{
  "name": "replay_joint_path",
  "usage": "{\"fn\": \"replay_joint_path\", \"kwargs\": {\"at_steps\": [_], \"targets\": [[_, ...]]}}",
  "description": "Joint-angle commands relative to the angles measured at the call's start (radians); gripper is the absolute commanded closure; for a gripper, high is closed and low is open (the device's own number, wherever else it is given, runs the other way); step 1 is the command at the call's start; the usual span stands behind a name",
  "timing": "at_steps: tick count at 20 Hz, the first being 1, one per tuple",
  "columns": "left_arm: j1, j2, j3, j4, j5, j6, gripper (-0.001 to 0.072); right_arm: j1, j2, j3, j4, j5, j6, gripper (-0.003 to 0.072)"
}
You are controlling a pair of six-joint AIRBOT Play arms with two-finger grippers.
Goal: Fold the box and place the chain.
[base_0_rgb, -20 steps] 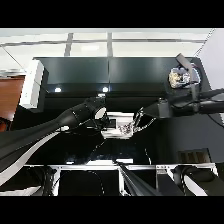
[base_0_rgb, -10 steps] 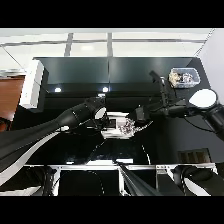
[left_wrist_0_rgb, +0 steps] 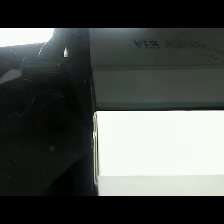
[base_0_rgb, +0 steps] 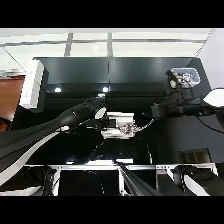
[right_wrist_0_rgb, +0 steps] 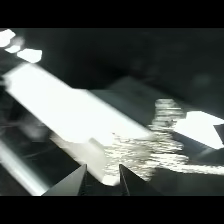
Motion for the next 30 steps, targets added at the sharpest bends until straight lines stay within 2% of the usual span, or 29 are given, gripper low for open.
{"fn": "replay_joint_path", "kwargs": {"at_steps": [1,2,4,6,8,13,16,20,30], "targets": [[0.000,0.000,0.001,0.001,0.001,0.000,0.0678,-0.060,0.081,-0.099,-0.088,-0.085,-0.135,0.0455],[0.000,0.000,0.001,0.003,0.001,0.000,0.0678,-0.058,0.084,-0.144,-0.088,-0.140,-0.169,0.0367],[0.000,0.000,0.001,0.003,0.001,0.000,0.0677,-0.034,0.081,-0.234,-0.104,-0.254,-0.288,-0.0024],[0.000,0.000,0.001,0.003,0.001,0.000,0.0677,0.014,0.081,-0.291,-0.142,-0.329,-0.473,-0.0024],[0.000,0.000,0.001,0.003,0.005,0.000,0.0678,0.081,0.077,-0.332,-0.183,-0.344,-0.815,-0.0024],[0.000,0.000,0.001,0.003,0.008,0.000,0.0677,0.135,-0.082,-0.327,0.093,-0.350,-1.315,-0.0024],[0.000,0.000,0.001,0.003,0.008,0.000,0.0678,0.146,-0.160,-0.325,0.083,-0.369,-1.368,-0.0024],[0.000,0.000,0.001,0.003,0.008,0.000,0.0678,0.145,-0.171,-0.303,0.088,-0.418,-1.414,-0.0023],[0.000,0.000,0.001,0.003,0.008,0.000,0.0677,0.198,-0.277,-0.233,0.072,-0.426,-1.501,-0.0023]]}}
